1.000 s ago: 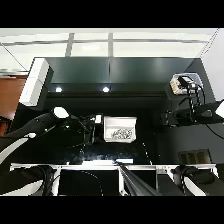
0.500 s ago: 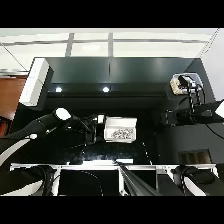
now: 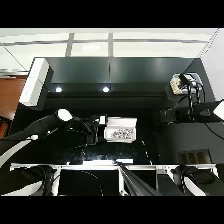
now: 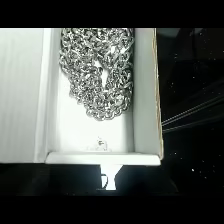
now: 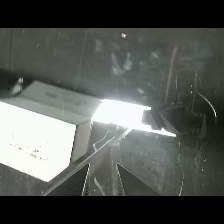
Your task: Fold the box and place the chain.
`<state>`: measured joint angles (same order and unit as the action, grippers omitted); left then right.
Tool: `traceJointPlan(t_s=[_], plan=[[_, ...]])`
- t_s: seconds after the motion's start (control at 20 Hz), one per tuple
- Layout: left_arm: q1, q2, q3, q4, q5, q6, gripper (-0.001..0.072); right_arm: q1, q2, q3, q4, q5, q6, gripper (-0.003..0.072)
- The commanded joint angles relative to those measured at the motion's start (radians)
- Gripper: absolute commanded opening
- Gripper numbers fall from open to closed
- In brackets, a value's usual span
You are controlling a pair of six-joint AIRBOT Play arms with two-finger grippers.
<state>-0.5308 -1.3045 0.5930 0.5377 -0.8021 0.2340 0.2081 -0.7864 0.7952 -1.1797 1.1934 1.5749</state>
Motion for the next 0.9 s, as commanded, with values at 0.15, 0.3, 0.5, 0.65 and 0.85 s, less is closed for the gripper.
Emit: traceJointPlan(t_s=[0.15,0.3,0.5,0.65,0.85], plan=[[-0.01,0.0,0.0,0.004,0.014,-0.005,0.0396,0.0,-0.008,-0.081,-0.003,-0.224,0.0,0.0504],[-0.01,0.0,0.0,0.004,0.015,-0.006,0.0397,0.011,-0.038,-0.086,0.028,-0.382,-0.001,0.0625],[-0.01,0.0,0.0,0.004,0.016,-0.006,0.0397,0.008,-0.252,-0.006,0.27,-0.344,-0.219,0.0624],[-0.01,0.0,0.0,0.004,0.016,-0.006,0.0397,0.027,-0.392,0.043,0.466,-0.323,-0.601,0.0618],[-0.01,0.0,0.0,0.004,0.016,-0.006,0.0397,0.099,-0.41,0.084,0.466,-0.196,-1.145,0.0617]])
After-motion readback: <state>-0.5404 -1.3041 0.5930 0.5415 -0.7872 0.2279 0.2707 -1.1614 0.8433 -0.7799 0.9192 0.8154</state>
